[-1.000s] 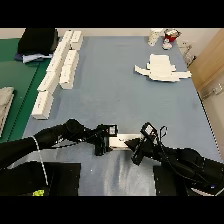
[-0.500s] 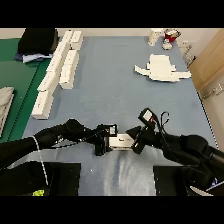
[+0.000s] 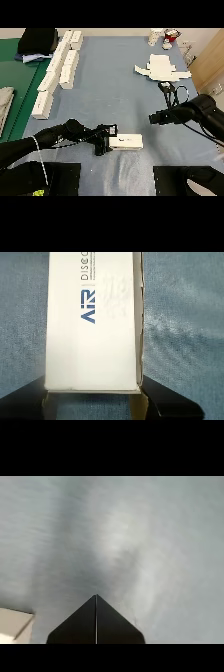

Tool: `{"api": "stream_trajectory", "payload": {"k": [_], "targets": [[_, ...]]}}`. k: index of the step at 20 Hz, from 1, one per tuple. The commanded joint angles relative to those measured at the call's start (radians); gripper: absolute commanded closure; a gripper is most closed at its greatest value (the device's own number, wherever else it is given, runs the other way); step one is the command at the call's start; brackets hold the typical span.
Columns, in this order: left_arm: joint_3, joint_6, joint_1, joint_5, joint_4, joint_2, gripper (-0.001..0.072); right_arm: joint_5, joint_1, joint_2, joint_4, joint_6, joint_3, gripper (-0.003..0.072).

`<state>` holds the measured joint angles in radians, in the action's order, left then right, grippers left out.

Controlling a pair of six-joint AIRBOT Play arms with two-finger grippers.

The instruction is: Fold the box.

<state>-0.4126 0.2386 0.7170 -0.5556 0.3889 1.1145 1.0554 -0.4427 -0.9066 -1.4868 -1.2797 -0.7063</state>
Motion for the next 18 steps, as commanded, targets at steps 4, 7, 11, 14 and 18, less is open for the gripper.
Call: {"api": "stream_trajectory", "payload": {"k": [4, 7, 11, 14, 18], "targets": [[-0.001, -0.016, 0.0, 0.003, -0.013, 0.0, 0.0225, 0.129, 0.076, -0.148, -0.013, 0.095, -0.055, 0.0683], [-0.01, -0.148, -0.026, 0.007, 0.006, -0.037, 0.0225, 0.132, 0.075, -0.148, -0.043, 0.094, -0.055, 0.0683], [-0.009, -0.512, -0.19, 0.006, 0.217, -0.185, 0.0225, 0.132, 0.075, -0.148, -0.043, 0.094, -0.055, 0.0683], [-0.01, -0.95, -0.403, 0.006, 0.583, -0.285, 0.0225, 0.132, 0.075, -0.148, -0.043, 0.094, -0.055, 0.0683], [-0.01, -1.202, -0.724, 0.005, 0.738, -0.298, 0.0225, 0.132, 0.075, -0.148, -0.043, 0.094, -0.055, 0.0683]]}}
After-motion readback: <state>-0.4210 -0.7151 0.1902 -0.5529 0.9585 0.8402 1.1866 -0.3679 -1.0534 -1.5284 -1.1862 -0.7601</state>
